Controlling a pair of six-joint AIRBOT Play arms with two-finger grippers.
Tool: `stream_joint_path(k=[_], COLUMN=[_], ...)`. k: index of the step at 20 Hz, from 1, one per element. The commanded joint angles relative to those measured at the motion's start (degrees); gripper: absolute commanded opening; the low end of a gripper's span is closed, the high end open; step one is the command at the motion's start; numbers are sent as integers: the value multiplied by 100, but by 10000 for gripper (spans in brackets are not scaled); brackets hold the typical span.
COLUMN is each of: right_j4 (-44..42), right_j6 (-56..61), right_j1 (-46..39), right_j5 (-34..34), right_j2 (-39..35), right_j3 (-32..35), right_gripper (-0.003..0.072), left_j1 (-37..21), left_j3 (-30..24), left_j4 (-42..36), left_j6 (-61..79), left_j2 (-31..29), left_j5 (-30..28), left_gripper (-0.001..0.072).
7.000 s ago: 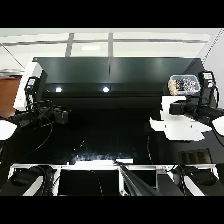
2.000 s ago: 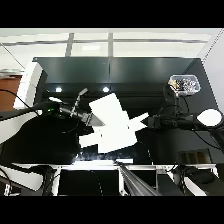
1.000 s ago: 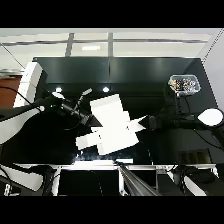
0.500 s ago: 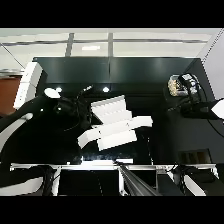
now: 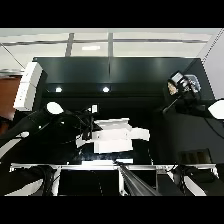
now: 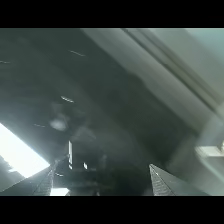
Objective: Fold the box and place the chain.
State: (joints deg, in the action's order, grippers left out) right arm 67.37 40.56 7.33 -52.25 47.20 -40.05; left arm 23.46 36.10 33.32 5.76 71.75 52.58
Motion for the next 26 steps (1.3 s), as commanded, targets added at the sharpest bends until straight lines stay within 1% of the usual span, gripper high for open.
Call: stream_joint_path(k=[1,2,4,6,8,10,12,15,19,22,26], right_j4=[-1058,-1029,-1106,-1303,-1482,-1486,-1484,-1486,-1486,-1486,-1519], right_j6=[-1480,-1696,-1851,-1875,-2164,-2583,-2625,-2898,-3086,-3187,-3182], right_j1=[264,387,636,918,1290,1668,1939,2277,2702,2953,3283], right_j5=[-201,-407,-455,-262,46,356,658,726,1008,1405,2044], right_j2=[52,76,83,83,83,87,131,343,774,946,964], right_j3=[496,704,1054,1259,1381,1508,1628,1674,1674,1674,1674], right_gripper=[720,720,720,720,720,720,720,720,720,720,720], left_j1=[72,74,81,79,79,92,92,92,116,116,116], left_j3=[-37,-35,-35,-35,-35,-35,-35,-35,-35,-35,-35], left_j4=[26,26,24,20,-127,-122,-125,-125,-122,-120,-120], left_j6=[396,302,337,546,678,680,741,754,778,780,780], left_j2=[232,291,356,352,352,352,352,356,400,400,400], left_j5=[-656,-645,-656,-723,-839,-946,-944,-944,-960,-966,-970], left_gripper=[29,29,29,29,29,30,30,30,30,31,31])
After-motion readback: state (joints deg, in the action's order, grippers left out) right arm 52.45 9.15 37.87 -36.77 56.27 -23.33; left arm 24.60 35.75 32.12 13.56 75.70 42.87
